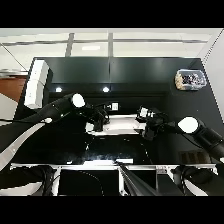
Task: Fold the box and place the chain.
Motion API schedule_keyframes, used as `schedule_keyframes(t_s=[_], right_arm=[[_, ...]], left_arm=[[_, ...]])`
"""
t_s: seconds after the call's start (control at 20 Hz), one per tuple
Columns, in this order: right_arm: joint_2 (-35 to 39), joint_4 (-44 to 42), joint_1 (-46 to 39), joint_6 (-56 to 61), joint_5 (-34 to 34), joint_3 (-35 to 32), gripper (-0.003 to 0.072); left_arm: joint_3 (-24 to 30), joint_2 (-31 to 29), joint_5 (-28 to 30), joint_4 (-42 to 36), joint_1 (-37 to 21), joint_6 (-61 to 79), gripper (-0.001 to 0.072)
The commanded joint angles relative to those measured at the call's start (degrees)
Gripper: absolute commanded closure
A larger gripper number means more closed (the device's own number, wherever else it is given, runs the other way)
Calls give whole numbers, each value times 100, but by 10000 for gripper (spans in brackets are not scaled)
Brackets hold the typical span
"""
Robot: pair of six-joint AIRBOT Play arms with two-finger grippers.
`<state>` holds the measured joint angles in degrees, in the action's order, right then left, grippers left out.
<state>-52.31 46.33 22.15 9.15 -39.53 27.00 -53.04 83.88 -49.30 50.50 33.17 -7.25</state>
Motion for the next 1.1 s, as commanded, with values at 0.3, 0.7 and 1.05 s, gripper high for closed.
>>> schedule_keyframes(t_s=[0.3,0.7,1.05], right_arm=[[-765,-1060,-13,-1657,-339,-4,-9],[-1086,-1080,-11,-2087,-439,-7,-9],[-1429,-1073,-13,-2269,-402,-7,21]], left_arm=[[-81,-2,136,4,-4,0,683],[-81,11,81,4,-4,-4,681],[-81,11,79,4,-4,-7,681]])
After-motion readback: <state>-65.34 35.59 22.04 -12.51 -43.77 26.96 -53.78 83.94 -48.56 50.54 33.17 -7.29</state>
